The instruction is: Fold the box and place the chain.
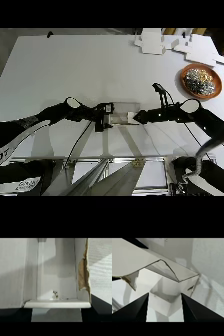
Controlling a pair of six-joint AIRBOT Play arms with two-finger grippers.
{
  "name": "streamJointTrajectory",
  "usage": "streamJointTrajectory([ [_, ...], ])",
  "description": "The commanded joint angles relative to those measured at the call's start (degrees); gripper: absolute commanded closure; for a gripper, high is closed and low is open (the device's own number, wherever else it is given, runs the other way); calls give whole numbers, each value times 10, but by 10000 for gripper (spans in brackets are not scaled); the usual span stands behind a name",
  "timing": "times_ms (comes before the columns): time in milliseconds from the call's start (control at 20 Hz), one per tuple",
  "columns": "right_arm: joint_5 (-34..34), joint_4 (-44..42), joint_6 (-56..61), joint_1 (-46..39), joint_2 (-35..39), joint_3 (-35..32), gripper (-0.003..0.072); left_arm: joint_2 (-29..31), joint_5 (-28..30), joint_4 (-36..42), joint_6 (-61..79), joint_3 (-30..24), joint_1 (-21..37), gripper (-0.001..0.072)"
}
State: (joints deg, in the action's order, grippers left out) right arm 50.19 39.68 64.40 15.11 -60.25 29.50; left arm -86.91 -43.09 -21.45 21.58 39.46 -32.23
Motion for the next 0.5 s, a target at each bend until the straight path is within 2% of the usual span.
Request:
streamJointTrajectory([
  [0, -21, 97, 144, 45, 0, 23, 227, 0, 0, 0, 0, 0, 0, 557],
  [200, -23, 250, 300, 90, -4, 65, 275, 0, 0, 0, 0, 0, 0, 557],
  [450, 2, 313, 377, 151, -56, 120, 285, 0, 0, 0, 0, 0, 0, 557],
])
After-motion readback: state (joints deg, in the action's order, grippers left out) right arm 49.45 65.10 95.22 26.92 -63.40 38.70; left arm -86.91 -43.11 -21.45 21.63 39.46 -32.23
